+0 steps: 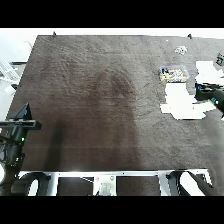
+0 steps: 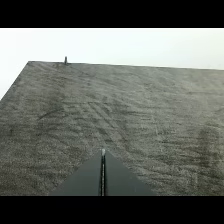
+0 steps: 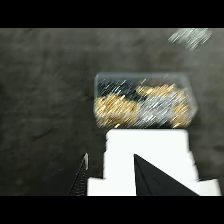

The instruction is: Fold the box and place the chain.

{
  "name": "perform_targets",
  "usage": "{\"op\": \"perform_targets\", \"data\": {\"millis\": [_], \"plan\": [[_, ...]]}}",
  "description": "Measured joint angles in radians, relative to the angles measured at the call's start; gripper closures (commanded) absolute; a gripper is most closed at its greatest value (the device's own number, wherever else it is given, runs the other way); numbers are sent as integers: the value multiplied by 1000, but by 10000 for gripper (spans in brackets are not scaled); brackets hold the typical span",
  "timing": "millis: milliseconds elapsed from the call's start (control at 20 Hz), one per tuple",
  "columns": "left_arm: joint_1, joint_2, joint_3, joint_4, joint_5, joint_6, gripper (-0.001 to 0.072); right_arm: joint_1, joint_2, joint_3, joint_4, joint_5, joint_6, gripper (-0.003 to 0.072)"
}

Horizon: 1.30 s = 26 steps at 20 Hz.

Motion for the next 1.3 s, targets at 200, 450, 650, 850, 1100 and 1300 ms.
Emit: {"op": "perform_targets", "data": {"millis": [200,450,650,850,1100,1300], "plan": [[0,0,0,0,0,0,691,-184,-193,143,-14,276,100,341],[0,0,0,0,0,0,691,-316,-329,322,-153,389,233,301],[0,0,0,0,0,0,691,-355,-500,610,-335,461,354,288],[0,0,0,0,0,0,691,-360,-753,995,-474,612,429,276],[0,0,0,0,0,0,691,-352,-1028,1303,-587,772,470,269],[0,0,0,0,0,0,691,-347,-1131,1358,-623,800,464,271]]}}
